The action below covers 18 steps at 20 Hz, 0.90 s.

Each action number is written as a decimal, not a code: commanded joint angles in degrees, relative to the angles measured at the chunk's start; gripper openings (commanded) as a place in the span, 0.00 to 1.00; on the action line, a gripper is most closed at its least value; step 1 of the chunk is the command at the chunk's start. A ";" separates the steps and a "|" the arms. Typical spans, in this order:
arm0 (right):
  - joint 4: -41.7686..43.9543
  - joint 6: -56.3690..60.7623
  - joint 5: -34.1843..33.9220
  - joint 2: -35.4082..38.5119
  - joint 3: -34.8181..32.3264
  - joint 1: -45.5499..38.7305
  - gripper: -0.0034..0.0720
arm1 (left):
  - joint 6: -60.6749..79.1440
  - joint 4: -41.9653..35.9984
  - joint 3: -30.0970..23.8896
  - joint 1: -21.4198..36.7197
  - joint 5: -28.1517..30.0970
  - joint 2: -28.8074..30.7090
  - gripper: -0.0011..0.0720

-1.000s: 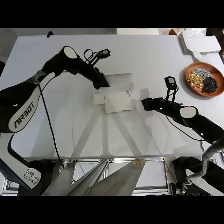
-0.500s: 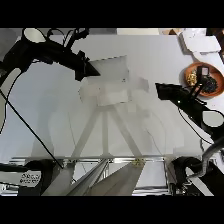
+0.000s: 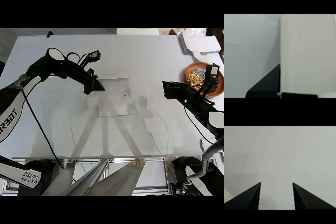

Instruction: Fold the box and place the chain.

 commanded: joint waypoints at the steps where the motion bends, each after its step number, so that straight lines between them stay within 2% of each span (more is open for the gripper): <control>1: -0.57 0.00 0.28 0.09 0.00 -0.13 0.63 | 8.41 0.42 -0.20 -1.86 5.99 -0.94 0.01; 6: -0.59 0.00 0.31 0.09 0.00 -0.13 0.62 | 8.63 0.50 -0.20 -2.29 6.78 -2.75 0.01; 8: -0.59 -0.02 0.31 0.09 0.00 -0.13 0.57 | 8.63 0.70 -0.20 -2.29 6.95 -4.15 0.01; 18: -0.59 -0.02 0.31 0.09 0.00 -0.13 0.57 | 8.63 0.72 -0.20 -2.34 6.95 -6.38 0.01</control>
